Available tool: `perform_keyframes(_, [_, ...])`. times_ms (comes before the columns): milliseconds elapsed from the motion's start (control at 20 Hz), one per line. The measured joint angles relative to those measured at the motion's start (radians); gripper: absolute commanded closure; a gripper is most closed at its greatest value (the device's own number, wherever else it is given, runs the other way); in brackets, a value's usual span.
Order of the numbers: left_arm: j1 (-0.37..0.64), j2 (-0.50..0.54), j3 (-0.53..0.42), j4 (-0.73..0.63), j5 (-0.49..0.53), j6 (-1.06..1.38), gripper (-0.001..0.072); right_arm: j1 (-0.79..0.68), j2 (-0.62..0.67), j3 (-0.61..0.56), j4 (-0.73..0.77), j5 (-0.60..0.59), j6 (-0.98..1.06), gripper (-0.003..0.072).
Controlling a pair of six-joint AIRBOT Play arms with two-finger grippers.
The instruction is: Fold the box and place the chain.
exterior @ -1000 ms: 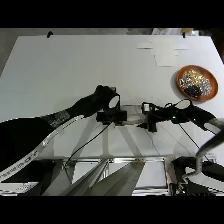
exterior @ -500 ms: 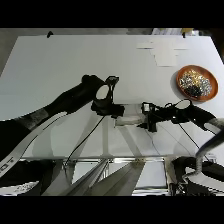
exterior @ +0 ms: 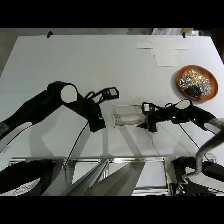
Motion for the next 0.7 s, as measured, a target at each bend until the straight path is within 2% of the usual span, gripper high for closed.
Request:
perform_keyframes(150, [0.022,-0.021,-0.097,-0.165,0.169,0.381,0.0175,0.0,0.0,0.0,0.0,0.0,0.0,0.0238])
perform_keyframes(200, [0.026,-0.04,-0.116,-0.214,0.215,0.478,0.0132,0.0,0.0,0.0,0.0,0.0,0.0,0.0238])
perform_keyframes(250, [0.027,-0.064,-0.13,-0.257,0.255,0.559,0.0011,0.0,0.0,0.0,0.0,0.0,0.0,0.0238])
perform_keyframes(450, [0.029,-0.138,-0.155,-0.359,0.352,0.76,0.0014,0.0,0.0,0.0,0.0,0.0,0.0,0.0238])
perform_keyframes(700, [0.029,-0.168,-0.166,-0.401,0.391,0.853,0.0013,0.0,0.0,0.0,0.0,0.0,0.0,0.0238])
